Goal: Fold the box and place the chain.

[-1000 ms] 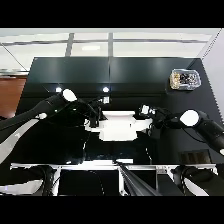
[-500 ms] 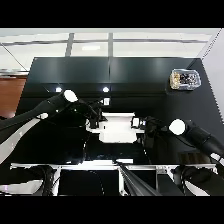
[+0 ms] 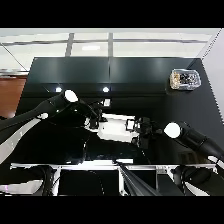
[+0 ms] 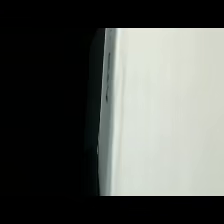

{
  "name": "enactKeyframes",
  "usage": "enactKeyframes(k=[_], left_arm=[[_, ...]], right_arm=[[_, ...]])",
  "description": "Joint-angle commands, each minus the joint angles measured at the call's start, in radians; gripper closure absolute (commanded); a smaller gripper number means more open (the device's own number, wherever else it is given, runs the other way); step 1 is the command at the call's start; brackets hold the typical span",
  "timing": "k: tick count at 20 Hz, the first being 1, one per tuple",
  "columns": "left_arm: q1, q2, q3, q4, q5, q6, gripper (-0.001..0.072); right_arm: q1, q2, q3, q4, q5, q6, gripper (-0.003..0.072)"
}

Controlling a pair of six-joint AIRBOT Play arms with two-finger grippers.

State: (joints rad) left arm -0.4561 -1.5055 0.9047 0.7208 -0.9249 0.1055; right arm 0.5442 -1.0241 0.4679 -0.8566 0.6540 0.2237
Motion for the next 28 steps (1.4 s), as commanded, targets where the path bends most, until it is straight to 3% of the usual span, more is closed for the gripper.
enactKeyframes(k=[1,4,10,15,28], left_arm=[[-0.001,-0.001,0.0,0.0,0.001,0.0,0.0684],[-0.001,-0.001,0.0,0.0,0.002,0.0,0.0684],[-0.001,-0.001,0.0,0.0,0.0,-0.001,0.0684],[-0.001,-0.001,0.0,0.0,0.0,-0.001,0.0684],[-0.001,-0.001,0.0,-0.027,0.002,-0.001,0.0684]], right_arm=[[-0.028,-0.001,0.003,-0.018,0.087,0.0,-0.0025],[-0.031,-0.001,0.002,0.019,0.145,0.056,-0.0024],[-0.031,-0.002,0.002,0.143,0.079,0.056,-0.0024],[-0.057,0.002,0.006,0.12,0.003,0.052,-0.0024],[-0.139,0.019,0.076,0.122,0.046,-0.165,-0.0024]])
